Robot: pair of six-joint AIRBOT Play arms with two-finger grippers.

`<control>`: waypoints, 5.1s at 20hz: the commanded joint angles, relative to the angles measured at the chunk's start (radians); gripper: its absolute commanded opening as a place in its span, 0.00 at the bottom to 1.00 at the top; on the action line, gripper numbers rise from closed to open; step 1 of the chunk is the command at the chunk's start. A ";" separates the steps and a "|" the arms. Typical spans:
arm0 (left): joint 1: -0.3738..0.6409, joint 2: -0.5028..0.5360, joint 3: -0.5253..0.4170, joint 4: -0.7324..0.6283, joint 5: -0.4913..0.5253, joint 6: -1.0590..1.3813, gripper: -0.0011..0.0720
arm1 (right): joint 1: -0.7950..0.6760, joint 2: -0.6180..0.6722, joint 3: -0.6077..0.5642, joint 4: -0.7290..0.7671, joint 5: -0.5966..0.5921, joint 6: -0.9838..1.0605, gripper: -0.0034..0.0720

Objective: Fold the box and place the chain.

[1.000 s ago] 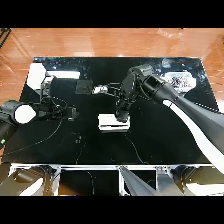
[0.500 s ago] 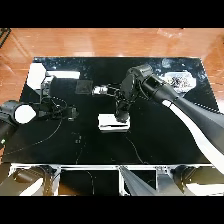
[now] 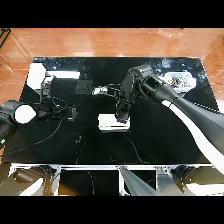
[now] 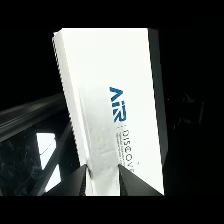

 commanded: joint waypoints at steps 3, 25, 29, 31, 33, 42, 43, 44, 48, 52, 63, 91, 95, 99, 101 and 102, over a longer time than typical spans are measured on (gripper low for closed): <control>0.001 -0.001 0.000 0.000 0.000 0.000 0.89 | 0.018 -0.001 0.000 -0.002 0.002 0.000 0.35; 0.001 -0.001 0.000 0.001 0.000 0.000 0.89 | 0.022 -0.002 0.000 -0.065 0.031 0.029 0.56; 0.001 -0.001 0.000 0.002 0.000 0.000 0.89 | 0.024 -0.002 0.000 -0.080 0.030 0.028 0.35; 0.001 -0.001 0.000 0.002 0.000 0.000 0.89 | 0.024 -0.002 0.000 -0.081 0.030 0.029 0.35; 0.001 -0.001 0.000 0.002 0.000 0.000 0.89 | 0.024 -0.002 0.000 -0.081 0.026 0.029 0.35; 0.001 -0.001 0.000 0.002 0.000 0.000 0.89 | 0.026 -0.003 0.000 -0.078 0.015 0.029 0.38; 0.001 -0.001 0.000 0.002 0.000 0.000 0.89 | 0.026 -0.003 0.000 -0.078 0.014 0.029 0.38; 0.001 -0.001 0.000 0.002 0.000 0.000 0.89 | 0.026 -0.003 0.000 -0.078 0.014 0.029 0.38; 0.001 -0.001 0.000 0.002 0.000 0.000 0.89 | 0.026 -0.003 -0.002 -0.078 0.010 0.028 0.38; 0.001 -0.001 0.000 0.002 0.000 0.001 0.89 | 0.026 -0.008 -0.003 -0.078 0.011 0.029 0.42; 0.001 -0.001 0.000 0.002 0.000 0.001 0.89 | 0.026 -0.008 -0.003 -0.077 0.005 0.030 0.45; 0.001 -0.001 0.000 0.002 0.000 0.001 0.89 | 0.028 -0.010 -0.021 -0.051 -0.010 0.064 0.55; 0.001 -0.001 0.000 0.001 0.001 0.001 0.89 | 0.047 -0.010 -0.036 -0.051 0.006 0.072 0.55; 0.001 -0.001 0.000 -0.003 0.000 0.000 0.89 | 0.031 0.007 -0.032 -0.042 0.008 0.152 0.55; 0.001 -0.001 0.000 -0.008 0.001 0.000 0.89 | 0.004 0.033 -0.031 0.008 0.007 0.183 0.55; 0.001 -0.001 0.000 -0.010 0.001 0.000 0.89 | -0.018 0.053 -0.031 0.048 0.006 0.202 0.55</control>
